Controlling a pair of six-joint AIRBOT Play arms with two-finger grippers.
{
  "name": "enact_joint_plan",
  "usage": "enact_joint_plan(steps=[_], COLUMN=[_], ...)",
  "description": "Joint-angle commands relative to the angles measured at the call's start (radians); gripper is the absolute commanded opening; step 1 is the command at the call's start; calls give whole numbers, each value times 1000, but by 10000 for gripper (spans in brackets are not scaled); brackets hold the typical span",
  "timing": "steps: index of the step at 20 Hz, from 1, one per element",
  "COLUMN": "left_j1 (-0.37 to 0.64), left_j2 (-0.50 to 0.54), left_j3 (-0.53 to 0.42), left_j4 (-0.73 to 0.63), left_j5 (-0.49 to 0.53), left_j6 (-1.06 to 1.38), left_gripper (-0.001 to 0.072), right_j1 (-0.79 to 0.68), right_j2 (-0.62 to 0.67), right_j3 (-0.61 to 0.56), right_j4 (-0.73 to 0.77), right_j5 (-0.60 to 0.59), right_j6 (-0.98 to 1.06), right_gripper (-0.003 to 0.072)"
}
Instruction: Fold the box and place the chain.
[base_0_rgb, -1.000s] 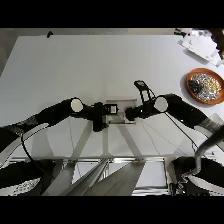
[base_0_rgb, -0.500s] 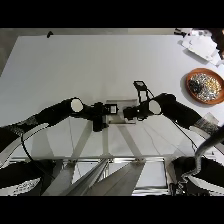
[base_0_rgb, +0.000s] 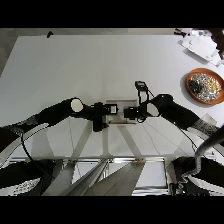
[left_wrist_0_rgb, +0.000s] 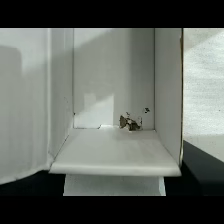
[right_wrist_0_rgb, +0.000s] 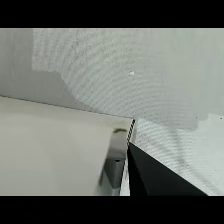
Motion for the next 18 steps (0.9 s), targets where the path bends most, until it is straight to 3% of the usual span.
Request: enact_joint_plan(steps=[1,2,3,8,13,18], left_j1=[-1,-1,-1,-1,-1,-1], left_j2=[0,0,0,0,0,0], left_j3=[0,0,0,0,0,0], left_j4=[0,0,0,1,0,0], left_j5=[0,0,0,0,0,0], left_j6=[0,0,0,0,0,0], left_gripper=[13,13,13,13,13,13], right_j1=[1,1,1,1,1,0], right_j2=[-1,-1,-1,-8,-9,-9], right_j3=[-1,0,0,0,1,33], right_j4=[-31,-37,-45,-111,-113,-106], right_j5=[108,108,108,111,1,-25], right_j6=[14,14,14,10,2,-26], right_gripper=[305,405,425,425,420,415])
